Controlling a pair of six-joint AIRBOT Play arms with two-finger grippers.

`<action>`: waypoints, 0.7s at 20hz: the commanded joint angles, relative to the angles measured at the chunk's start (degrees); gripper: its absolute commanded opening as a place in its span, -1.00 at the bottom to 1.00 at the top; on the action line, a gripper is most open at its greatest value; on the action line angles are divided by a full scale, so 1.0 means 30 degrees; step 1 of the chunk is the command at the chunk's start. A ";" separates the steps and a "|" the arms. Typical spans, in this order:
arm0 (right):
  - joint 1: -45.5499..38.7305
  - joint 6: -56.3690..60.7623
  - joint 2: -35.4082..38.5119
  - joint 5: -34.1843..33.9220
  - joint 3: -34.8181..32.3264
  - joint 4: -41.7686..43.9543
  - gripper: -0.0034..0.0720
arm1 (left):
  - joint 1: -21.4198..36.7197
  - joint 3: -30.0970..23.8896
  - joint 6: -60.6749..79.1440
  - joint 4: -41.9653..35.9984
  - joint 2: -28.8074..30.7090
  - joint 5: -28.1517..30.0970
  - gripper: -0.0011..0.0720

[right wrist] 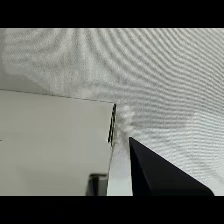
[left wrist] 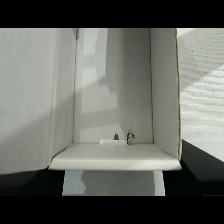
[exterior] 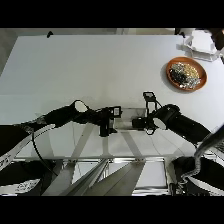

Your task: Fold the box and place the chain.

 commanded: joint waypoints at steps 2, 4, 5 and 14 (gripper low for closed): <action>0.0022 0.0102 -0.0073 -0.0248 0.0022 -0.0117 -0.38 | -0.0007 0.0007 0.0007 0.0007 0.0007 0.0007 0.22; 0.0022 0.0109 -0.0073 -0.0393 0.0022 -0.0124 -0.65 | -0.0007 0.0007 0.0007 0.0007 0.0007 0.0007 0.22; 0.0022 0.0109 -0.0073 -0.0393 0.0022 -0.0124 -0.84 | -0.0007 0.0007 0.0007 0.0007 0.0007 0.0007 0.22; 0.0058 0.0051 -0.0073 -0.0896 0.0022 -0.0262 -0.45 | -0.0007 0.0007 0.0007 0.0007 0.0007 0.0007 0.22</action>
